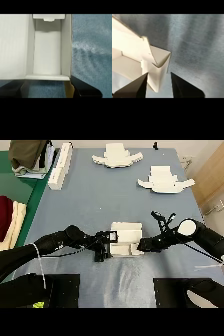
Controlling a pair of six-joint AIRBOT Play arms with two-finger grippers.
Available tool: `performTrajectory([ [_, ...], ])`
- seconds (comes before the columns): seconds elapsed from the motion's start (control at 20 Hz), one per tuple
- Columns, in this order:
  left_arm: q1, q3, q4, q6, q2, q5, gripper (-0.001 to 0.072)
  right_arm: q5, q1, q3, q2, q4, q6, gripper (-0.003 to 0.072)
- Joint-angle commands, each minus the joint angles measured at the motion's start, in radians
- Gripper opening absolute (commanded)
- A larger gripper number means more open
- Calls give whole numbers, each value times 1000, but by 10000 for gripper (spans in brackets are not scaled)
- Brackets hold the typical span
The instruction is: Fold the box.
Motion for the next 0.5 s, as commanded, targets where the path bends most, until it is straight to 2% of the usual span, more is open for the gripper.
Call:
performTrajectory([
  [0.0, 0, 0, 1, 0, 0, 0, 429, -40, 140, 57, -13, -204, 270, 417],
  [0.2, 0, 0, 1, 0, 0, 0, 430, 41, 293, 173, -101, -409, 535, 411],
  [0.25, 0, 0, 1, 0, 0, 0, 430, 76, 328, 202, -139, -444, 587, 364],
  [0.45, 0, 0, 1, 0, 0, 0, 430, 154, 423, 287, -257, -497, 713, 364],
])
